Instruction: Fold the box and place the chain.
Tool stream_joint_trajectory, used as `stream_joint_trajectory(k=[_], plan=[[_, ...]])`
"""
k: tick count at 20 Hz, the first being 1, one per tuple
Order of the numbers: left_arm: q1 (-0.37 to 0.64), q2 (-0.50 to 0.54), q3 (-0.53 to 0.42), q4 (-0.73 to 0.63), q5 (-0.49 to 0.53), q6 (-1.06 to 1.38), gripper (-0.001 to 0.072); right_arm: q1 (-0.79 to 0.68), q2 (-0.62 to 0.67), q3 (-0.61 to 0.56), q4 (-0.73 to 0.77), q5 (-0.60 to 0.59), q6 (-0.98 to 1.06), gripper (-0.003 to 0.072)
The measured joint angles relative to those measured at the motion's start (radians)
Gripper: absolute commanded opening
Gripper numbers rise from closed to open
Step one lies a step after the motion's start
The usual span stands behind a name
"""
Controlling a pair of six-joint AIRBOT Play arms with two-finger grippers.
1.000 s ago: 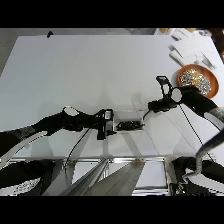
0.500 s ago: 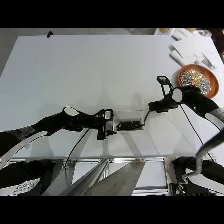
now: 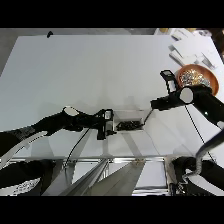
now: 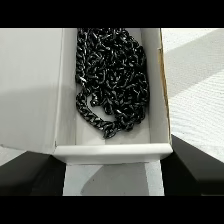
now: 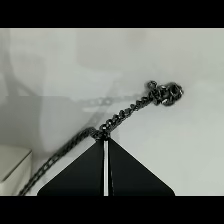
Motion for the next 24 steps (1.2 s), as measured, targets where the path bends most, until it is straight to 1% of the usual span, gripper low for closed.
stream_joint_trajectory(k=[3,5,8,11,14,16,20,24], plan=[[0.000,0.000,0.000,0.000,0.000,0.000,0.0070,0.026,0.105,0.000,0.022,0.084,-0.026,0.0012],[0.000,0.000,0.000,0.000,0.000,0.000,0.0070,0.037,0.197,0.000,0.070,0.139,-0.041,0.0013],[0.000,0.000,0.000,0.000,0.000,0.000,0.0070,0.044,0.328,0.000,0.181,0.183,-0.084,0.0013],[0.000,0.000,0.000,0.000,0.000,0.000,0.0070,0.049,0.398,0.000,0.306,0.197,-0.127,0.0013],[0.000,0.000,0.000,0.000,0.000,0.000,0.0070,0.082,0.426,0.000,0.425,0.188,-0.165,0.0013],[0.000,0.000,0.000,0.000,0.000,0.000,0.0070,0.125,0.432,0.000,0.475,0.155,-0.182,0.0013],[0.000,0.000,0.000,0.000,0.000,0.000,0.0070,0.218,0.396,0.000,0.512,0.059,-0.194,0.0014],[0.000,0.000,0.000,0.000,0.000,0.000,0.0070,0.263,0.308,0.000,0.485,0.004,-0.197,0.0016]])
